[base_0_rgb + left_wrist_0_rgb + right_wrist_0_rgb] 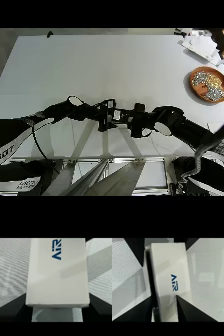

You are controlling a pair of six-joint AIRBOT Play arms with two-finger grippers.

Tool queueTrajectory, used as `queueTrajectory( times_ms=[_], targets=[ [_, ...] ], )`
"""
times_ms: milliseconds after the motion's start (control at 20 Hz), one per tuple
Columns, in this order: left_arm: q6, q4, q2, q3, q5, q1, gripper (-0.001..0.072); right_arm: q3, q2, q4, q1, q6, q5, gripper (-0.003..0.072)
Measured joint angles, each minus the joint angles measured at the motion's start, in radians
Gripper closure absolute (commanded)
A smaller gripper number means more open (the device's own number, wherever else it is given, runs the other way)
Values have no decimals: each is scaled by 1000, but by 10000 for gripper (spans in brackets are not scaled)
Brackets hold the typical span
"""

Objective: Fold the box and place the chain.

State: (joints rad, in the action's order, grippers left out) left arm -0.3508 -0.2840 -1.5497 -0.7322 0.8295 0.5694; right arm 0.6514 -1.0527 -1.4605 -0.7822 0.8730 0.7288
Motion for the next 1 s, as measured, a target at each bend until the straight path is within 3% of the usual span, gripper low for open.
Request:
queueTrajectory(
  times_ms=[400, 500, 600, 650, 700, 750, 1000],
  targets=[
    [2, 2, 0, 0, 0, 0, 437, -2, 138, -15, 35, 35, -111, 349],
    [2, 2, 0, 0, 0, 0, 437, -2, 200, -8, 62, 80, -113, 439],
    [2, 3, 0, 0, -1, 0, 437, -5, 246, 14, 79, 117, -103, 468],
    [2, 3, 0, 0, -1, 0, 437, -13, 259, 27, 85, 122, -98, 458],
    [2, 3, 0, 0, -1, 0, 437, -26, 266, 42, 89, 121, -98, 402],
    [2, 3, 0, 0, -1, 0, 437, -43, 268, 59, 91, 103, -98, 282],
    [2, 3, 0, 0, -2, 0, 437, -89, 214, 192, 97, -57, -92, 264]
  ],
)
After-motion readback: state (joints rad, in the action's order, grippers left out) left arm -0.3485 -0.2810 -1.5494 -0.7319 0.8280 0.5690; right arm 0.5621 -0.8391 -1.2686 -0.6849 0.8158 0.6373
